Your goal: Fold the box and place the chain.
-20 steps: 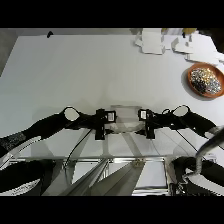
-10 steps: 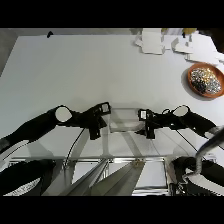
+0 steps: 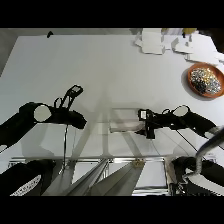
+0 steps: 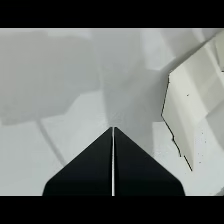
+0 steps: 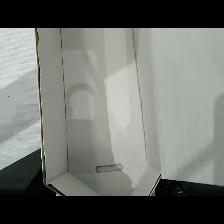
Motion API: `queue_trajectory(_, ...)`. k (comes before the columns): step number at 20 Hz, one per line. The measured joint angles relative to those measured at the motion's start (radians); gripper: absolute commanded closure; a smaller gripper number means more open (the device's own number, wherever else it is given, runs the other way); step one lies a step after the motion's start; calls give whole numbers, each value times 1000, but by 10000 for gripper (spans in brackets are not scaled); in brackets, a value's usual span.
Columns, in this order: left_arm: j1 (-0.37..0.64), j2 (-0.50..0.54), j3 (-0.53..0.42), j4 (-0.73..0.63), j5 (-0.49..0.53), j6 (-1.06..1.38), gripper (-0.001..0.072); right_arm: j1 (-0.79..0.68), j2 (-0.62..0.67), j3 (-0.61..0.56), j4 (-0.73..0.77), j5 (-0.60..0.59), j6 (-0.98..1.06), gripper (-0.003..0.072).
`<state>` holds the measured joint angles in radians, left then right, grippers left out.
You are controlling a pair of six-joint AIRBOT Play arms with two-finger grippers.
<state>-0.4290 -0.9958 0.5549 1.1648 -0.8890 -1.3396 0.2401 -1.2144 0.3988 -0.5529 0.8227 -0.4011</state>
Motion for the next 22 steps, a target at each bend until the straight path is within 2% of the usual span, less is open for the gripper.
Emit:
queue_trajectory(6,8,-72,-58,-170,54,-81,705,0,0,0,0,0,0,350)
queue_trajectory(9,-39,-132,-66,-306,117,-61,704,0,0,0,0,0,0,350)
queue_trajectory(14,-138,-190,-51,-493,164,33,694,0,0,0,0,0,-1,350)
queue_trajectory(16,-165,-189,-34,-530,167,53,627,0,0,0,0,0,-1,350)
queue_trajectory(20,-194,-171,-8,-561,174,71,610,0,0,0,0,0,-1,350)
queue_trajectory(22,-201,-164,-2,-565,176,74,525,0,0,0,0,0,-1,350)
